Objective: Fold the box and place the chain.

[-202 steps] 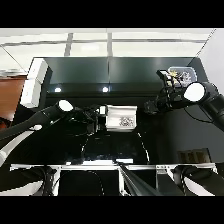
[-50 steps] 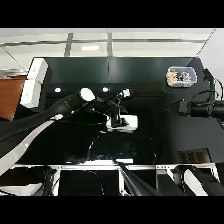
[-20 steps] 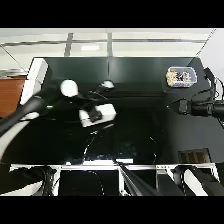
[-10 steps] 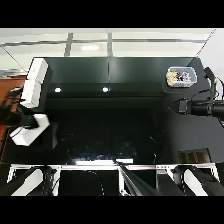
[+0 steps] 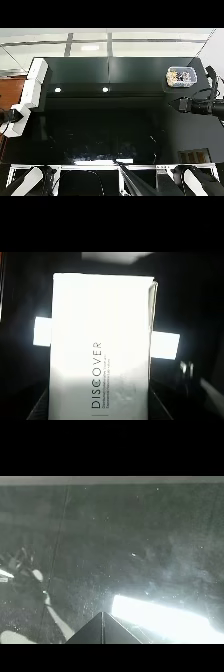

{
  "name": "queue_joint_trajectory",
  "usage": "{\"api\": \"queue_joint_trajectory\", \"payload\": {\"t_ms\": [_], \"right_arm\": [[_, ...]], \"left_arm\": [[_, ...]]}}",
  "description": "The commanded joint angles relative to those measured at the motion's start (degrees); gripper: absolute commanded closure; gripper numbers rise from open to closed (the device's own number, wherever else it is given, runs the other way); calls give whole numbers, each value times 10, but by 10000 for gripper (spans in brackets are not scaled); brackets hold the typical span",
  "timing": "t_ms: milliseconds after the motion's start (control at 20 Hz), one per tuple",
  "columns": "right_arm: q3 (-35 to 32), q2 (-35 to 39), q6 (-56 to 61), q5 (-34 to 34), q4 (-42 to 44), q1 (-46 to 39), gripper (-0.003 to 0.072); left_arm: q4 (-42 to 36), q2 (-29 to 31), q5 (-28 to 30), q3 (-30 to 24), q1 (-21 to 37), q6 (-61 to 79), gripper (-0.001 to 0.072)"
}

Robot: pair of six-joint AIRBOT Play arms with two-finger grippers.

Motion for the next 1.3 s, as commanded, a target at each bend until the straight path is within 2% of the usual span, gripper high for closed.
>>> {"api": "queue_joint_trajectory", "payload": {"t_ms": [0,50,100,150,250,400,500,550,600,650,700,800,900,1000,1100,1250], "right_arm": [[0,0,4,-6,0,0,676],[0,0,4,-6,0,0,676],[0,0,4,-6,0,0,676],[0,0,5,-6,0,0,676],[0,0,4,-6,0,0,676],[0,0,4,-13,0,0,676],[-1,0,4,-33,0,12,676],[-1,0,4,-54,0,27,676],[-1,-1,4,-83,0,50,676],[-3,-2,0,-118,-3,76,676],[-12,-2,-12,-164,-24,109,676],[-44,-3,-12,-280,-105,166,676],[-76,-3,-12,-372,-137,196,676],[-85,-3,-12,-382,-141,199,675],[-85,-3,-11,-382,-140,199,676],[-85,-3,-11,-383,-140,199,676]], "left_arm": [[-48,-41,48,0,-6,39,354],[-45,-55,57,0,-9,39,301],[-45,-64,73,0,-13,39,130],[-46,-70,87,0,-16,39,-11],[-42,-66,114,8,-21,39,-9],[-49,-56,116,71,-38,35,-9],[-93,-46,106,132,-59,32,-7],[-142,-41,95,161,-72,30,-2],[-200,-38,83,180,-85,26,97],[-268,-33,66,190,-100,19,495],[-328,-26,53,188,-116,21,686],[-389,-4,56,151,-176,36,688],[-342,41,119,72,-253,65,688],[-284,100,241,-32,-320,62,688],[-277,146,318,-102,-350,64,686],[-278,172,333,-149,-356,65,684]]}}
